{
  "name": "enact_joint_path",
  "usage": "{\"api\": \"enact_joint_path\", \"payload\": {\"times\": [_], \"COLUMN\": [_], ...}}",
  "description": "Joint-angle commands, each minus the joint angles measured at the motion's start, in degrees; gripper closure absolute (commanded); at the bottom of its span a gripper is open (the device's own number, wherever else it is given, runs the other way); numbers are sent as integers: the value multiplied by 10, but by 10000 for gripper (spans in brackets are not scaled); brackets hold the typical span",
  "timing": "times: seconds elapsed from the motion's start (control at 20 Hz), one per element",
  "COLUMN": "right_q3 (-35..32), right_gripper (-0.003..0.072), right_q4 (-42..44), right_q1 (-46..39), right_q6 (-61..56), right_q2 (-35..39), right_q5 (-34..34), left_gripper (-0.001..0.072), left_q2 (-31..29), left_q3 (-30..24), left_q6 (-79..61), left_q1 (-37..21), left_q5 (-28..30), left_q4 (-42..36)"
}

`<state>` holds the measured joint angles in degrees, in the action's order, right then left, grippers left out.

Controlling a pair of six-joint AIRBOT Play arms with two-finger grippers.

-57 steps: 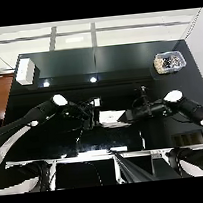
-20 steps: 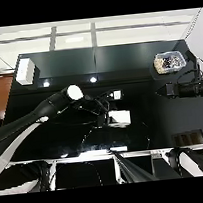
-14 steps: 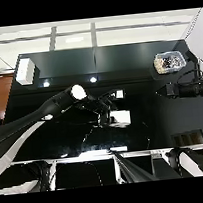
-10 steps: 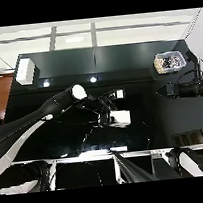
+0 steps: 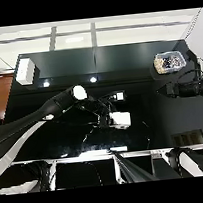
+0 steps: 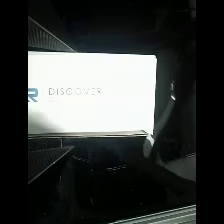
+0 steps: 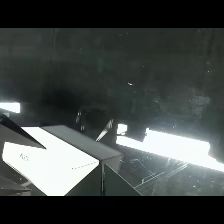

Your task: Fold the box and place the chain.

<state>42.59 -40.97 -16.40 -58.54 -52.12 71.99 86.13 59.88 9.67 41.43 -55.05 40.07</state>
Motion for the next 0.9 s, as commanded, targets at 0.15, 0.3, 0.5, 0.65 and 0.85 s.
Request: {"api": "enact_joint_path", "payload": {"times": [0.15, 0.3, 0.5, 0.65, 0.85], "right_q3": [0, 0, 0, 0, 0], "right_gripper": [674, 674, 674, 674, 674], "right_q4": [0, 0, 0, 0, 0], "right_q1": [0, 0, 0, 0, 0], "right_q6": [0, 0, -2, -2, -6], "right_q2": [0, 0, 0, 0, 0], "right_q5": [-5, -5, -5, -4, -2], "left_gripper": [-11, -11, -11, 27, 428], "left_q2": [3, 12, 34, 40, 14], "left_q3": [0, 0, 0, 2, 19], "left_q6": [25, 44, 82, 90, 163], "left_q1": [17, 36, 58, 60, 45], "left_q5": [5, 38, 79, 81, 74], "left_q4": [48, 80, 110, 111, 138]}}
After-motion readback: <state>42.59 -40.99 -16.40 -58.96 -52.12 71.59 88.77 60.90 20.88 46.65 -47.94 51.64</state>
